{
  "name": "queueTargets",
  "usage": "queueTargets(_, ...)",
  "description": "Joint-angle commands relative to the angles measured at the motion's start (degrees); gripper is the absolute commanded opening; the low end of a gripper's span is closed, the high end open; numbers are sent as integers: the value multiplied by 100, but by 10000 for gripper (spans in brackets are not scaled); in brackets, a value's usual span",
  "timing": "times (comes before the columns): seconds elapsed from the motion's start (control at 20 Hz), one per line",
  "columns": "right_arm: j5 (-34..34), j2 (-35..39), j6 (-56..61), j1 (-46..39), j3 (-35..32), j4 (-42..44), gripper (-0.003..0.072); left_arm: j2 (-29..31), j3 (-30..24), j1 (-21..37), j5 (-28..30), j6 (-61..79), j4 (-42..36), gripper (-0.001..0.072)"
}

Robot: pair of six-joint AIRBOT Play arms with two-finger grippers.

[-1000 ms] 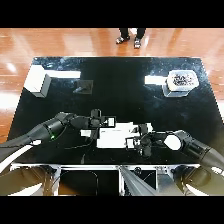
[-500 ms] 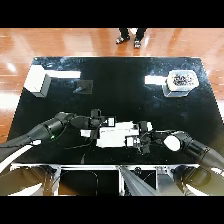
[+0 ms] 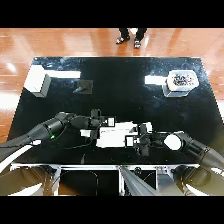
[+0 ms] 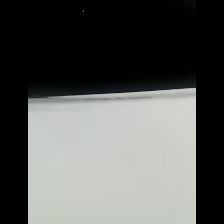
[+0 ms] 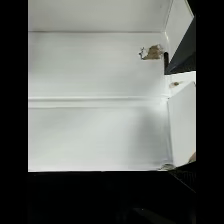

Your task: Fold the box and place the chain.

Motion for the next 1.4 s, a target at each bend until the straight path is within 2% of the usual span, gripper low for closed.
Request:
queueTargets(0.0, -42, -2, 4, 7, -2, 404, 720, -2, 2, 4, -4, 0, -2, 22)
queueTargets(0.2, -466, -2, 20, 7, 0, 404, 720, -2, 2, 4, -2, 0, -2, 23)
queueTargets(0.4, -494, -2, 22, 7, 0, 411, 720, -2, 2, 4, -4, 0, -2, 23)
queueTargets(0.7, -1307, 2, 376, 2, 4, 455, 720, -2, 2, 4, -4, 0, 0, 23)
queueTargets(1.0, -1318, 229, 1047, 0, 11, 442, 720, -2, 4, 4, -4, 2, 0, 23)
queueTargets(1.2, -1311, 490, 1097, -11, 11, 402, 720, -2, 4, 4, -4, 2, -2, 23)
queueTargets(1.35, -1043, 490, 1097, -92, 11, 227, 720, 0, 22, 4, 44, 0, -2, 22)
